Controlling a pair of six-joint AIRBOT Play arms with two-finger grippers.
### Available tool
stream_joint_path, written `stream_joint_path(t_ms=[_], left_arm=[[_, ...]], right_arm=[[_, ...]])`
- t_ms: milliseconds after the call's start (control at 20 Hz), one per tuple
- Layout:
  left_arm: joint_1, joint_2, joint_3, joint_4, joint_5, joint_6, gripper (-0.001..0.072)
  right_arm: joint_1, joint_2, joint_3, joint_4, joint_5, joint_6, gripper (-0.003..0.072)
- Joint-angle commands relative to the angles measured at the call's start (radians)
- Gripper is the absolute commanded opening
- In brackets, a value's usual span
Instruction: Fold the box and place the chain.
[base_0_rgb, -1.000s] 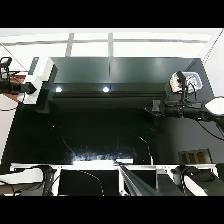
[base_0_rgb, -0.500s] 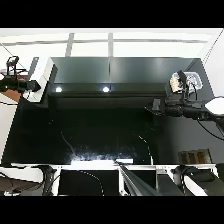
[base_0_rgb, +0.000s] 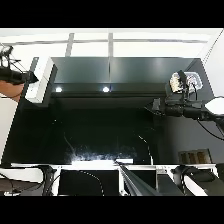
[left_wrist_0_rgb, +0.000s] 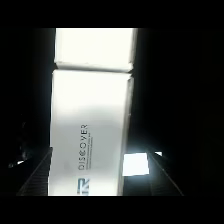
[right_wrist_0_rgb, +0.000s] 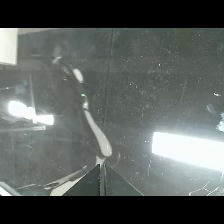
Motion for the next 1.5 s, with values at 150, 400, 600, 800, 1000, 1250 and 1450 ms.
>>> stream_joint_path(t_ms=[150, 400, 600, 800, 1000, 1250, 1450], left_arm=[[0.0, 0.148, 0.236, 0.029, -0.407, -0.277, 0.0226], [-0.053, 0.417, 0.106, 0.015, -0.41, -0.277, 0.0028], [-0.197, 0.778, -0.345, 0.014, -0.122, -0.259, 0.0029], [-0.337, 1.104, -0.877, 0.029, 0.125, -0.26, 0.0029], [-0.337, 1.205, -0.987, 0.05, 0.139, -0.269, 0.003], [-0.337, 1.206, -0.978, 0.076, 0.144, -0.269, 0.0031], [-0.337, 1.204, -0.978, 0.074, 0.139, -0.27, 0.0031]], right_arm=[[-0.032, 0.027, 0.001, -0.008, 0.018, -0.033, 0.0047], [-0.104, 0.161, 0.002, -0.137, 0.041, -0.052, 0.0047], [-0.104, 0.21, 0.0, -0.327, 0.024, -0.043, 0.0047], [-0.104, 0.21, -0.028, -0.436, -0.074, -0.034, 0.0047], [-0.104, 0.21, -0.033, -0.457, -0.114, -0.034, 0.0047], [-0.104, 0.21, -0.033, -0.449, -0.107, -0.034, 0.0045], [-0.104, 0.21, -0.033, -0.449, -0.107, -0.034, 0.0045]])
